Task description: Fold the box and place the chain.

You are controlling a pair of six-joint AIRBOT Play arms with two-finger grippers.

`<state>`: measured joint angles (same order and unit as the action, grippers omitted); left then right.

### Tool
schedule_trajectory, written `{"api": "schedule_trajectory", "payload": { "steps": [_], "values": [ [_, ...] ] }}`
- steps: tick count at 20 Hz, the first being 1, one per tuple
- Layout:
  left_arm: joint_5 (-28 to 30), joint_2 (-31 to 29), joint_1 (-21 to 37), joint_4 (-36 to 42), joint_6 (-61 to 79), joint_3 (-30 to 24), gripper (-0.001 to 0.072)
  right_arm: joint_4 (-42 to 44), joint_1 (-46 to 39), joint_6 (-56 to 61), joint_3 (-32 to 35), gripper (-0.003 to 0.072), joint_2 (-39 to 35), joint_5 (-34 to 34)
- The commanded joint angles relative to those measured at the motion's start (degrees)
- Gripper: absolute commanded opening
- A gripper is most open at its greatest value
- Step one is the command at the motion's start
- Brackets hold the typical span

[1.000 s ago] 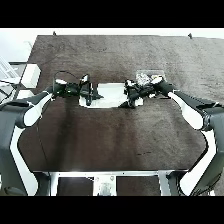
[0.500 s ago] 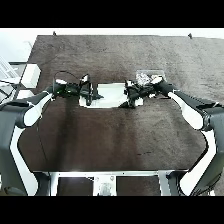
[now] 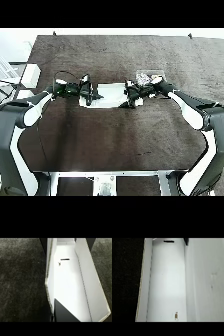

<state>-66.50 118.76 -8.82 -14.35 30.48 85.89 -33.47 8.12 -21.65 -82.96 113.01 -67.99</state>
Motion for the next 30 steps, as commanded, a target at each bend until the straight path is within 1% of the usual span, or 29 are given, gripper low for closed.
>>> {"api": "schedule_trajectory", "payload": {
  "steps": [1,16,17,18,19,22,25,26,27,30],
  "values": [
    [0.02,-0.04,0.04,0.02,0.00,0.04,0.0025,-0.04,-0.02,0.00,0.00,0.0594,0.04,-0.02],
    [-0.31,-0.07,0.07,0.04,0.02,0.04,0.0027,-0.04,0.00,0.00,0.00,0.0594,0.04,-0.04],
    [-0.57,-0.07,0.07,0.04,0.04,0.09,0.0185,-0.04,0.00,0.00,0.00,0.0594,0.04,-0.04],
    [-0.57,-0.07,0.07,0.04,0.02,0.09,0.0428,-0.04,0.00,0.00,0.00,0.0594,0.04,-0.04],
    [-0.55,-0.07,0.07,0.04,0.02,0.09,0.0444,-0.04,0.00,0.00,0.00,0.0594,0.04,-0.04],
    [-0.66,-0.50,0.50,0.11,0.02,0.09,0.0444,-0.04,0.00,0.00,0.00,0.0594,0.04,-0.04],
    [-2.62,-2.43,2.89,0.02,-0.44,0.11,0.0445,-0.04,0.00,0.00,0.00,0.0594,0.04,-0.04],
    [-4.52,-3.37,4.26,0.07,-0.55,0.11,0.0440,-0.02,0.00,0.00,0.00,0.0593,0.04,-0.04],
    [-7.45,-4.24,5.64,0.22,-0.46,0.09,0.0409,-0.04,0.00,0.00,0.00,0.0594,0.04,-0.04],
    [-14.56,-7.04,9.14,0.46,-0.50,0.15,0.0404,-0.02,0.00,0.00,0.00,0.0594,0.04,-0.04]
  ]
}}
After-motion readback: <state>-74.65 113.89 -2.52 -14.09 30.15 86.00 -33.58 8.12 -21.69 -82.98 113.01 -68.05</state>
